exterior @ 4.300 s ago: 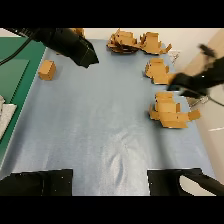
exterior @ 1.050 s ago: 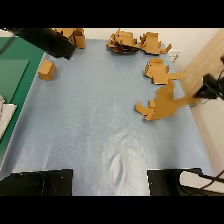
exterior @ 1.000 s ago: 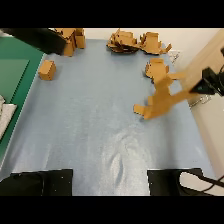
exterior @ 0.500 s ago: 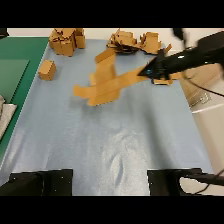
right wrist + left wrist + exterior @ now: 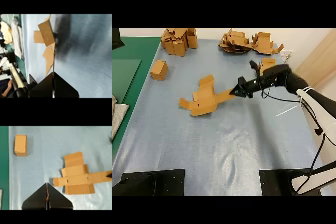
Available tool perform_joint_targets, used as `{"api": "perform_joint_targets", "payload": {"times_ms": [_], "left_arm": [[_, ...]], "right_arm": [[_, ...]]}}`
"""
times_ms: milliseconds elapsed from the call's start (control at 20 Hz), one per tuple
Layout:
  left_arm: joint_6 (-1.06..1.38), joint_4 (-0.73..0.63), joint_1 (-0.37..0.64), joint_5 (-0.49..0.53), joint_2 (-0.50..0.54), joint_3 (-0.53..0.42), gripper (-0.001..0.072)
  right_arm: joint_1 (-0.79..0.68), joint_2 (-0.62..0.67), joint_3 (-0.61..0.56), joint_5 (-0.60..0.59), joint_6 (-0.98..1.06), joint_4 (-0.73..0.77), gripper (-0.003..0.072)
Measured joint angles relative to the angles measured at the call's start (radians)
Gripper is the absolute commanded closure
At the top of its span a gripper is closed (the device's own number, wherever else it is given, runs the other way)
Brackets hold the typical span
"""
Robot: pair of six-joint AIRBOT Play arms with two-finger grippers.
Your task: Fold the box.
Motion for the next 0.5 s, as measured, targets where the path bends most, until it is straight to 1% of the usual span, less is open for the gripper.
{"api": "perform_joint_targets", "payload": {"times_ms": [100, 200, 500], "left_arm": [[0.0, 0.0, 0.0, 0.004, 0.0, -0.026, 0.0697], [0.0, -0.007, 0.001, 0.011, 0.0, -0.051, 0.0697], [0.001, -0.041, 0.001, 0.02, -0.007, -0.106, 0.0697]], "right_arm": [[-0.017, -0.012, -0.064, 0.024, -0.015, -0.003, 0.0684], [-0.035, -0.02, -0.101, 0.034, -0.033, -0.006, 0.0683], [-0.076, -0.029, -0.138, 0.035, -0.06, -0.05, 0.0683]]}}
